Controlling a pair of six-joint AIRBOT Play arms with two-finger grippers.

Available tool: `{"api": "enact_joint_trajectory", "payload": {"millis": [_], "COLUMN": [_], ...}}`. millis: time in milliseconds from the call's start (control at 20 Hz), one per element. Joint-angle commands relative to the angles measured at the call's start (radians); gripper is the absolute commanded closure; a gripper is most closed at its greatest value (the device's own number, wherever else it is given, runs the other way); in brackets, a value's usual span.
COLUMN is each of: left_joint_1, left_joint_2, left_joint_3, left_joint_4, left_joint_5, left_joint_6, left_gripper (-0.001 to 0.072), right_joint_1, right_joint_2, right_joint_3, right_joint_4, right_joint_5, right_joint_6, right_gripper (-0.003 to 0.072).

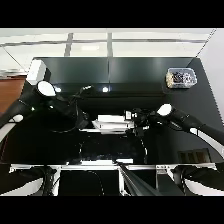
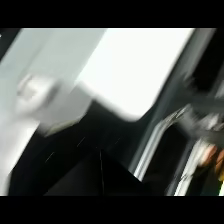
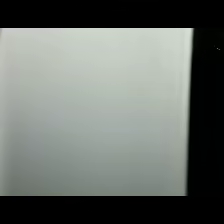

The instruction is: Fold the box and place the chain.

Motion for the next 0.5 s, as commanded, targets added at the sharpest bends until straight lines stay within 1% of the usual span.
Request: {"api": "enact_joint_trajectory", "payload": {"millis": [0,50,100,150,200,250,300,450], "left_joint_1": [-0.047,-0.053,-0.054,-0.048,-0.042,-0.032,-0.028,-0.035], "left_joint_2": [0.004,0.004,0.004,0.003,-0.001,-0.01,-0.025,-0.085], "left_joint_3": [-0.088,-0.088,-0.088,-0.088,-0.088,-0.088,-0.088,-0.088], "left_joint_4": [-0.385,-0.426,-0.441,-0.433,-0.41,-0.383,-0.351,-0.262], "left_joint_5": [0.269,0.386,0.485,0.571,0.621,0.642,0.643,0.597], "left_joint_6": [0.15,0.162,0.161,0.161,0.157,0.155,0.148,0.085], "left_gripper": [0.0685,0.0685,0.0685,0.0685,0.0685,0.0685,0.0685,0.0685], "right_joint_1": [0.0,0.0,0.0,0.0,0.0,0.0,0.0,0.0], "right_joint_2": [0.0,0.0,0.0,0.0,0.0,0.0,0.0,0.0], "right_joint_3": [-0.001,-0.001,-0.001,-0.001,-0.001,-0.001,-0.001,-0.001], "right_joint_4": [0.0,0.0,0.0,0.0,0.0,0.0,0.0,0.001], "right_joint_5": [0.0,0.0,0.0,0.0,0.0,0.0,0.0,-0.003], "right_joint_6": [0.0,0.0,0.0,0.0,0.0,0.0,0.0,0.002], "right_gripper": [0.0396,0.0396,0.0396,0.0396,0.0396,0.0396,0.0396,0.0396]}}
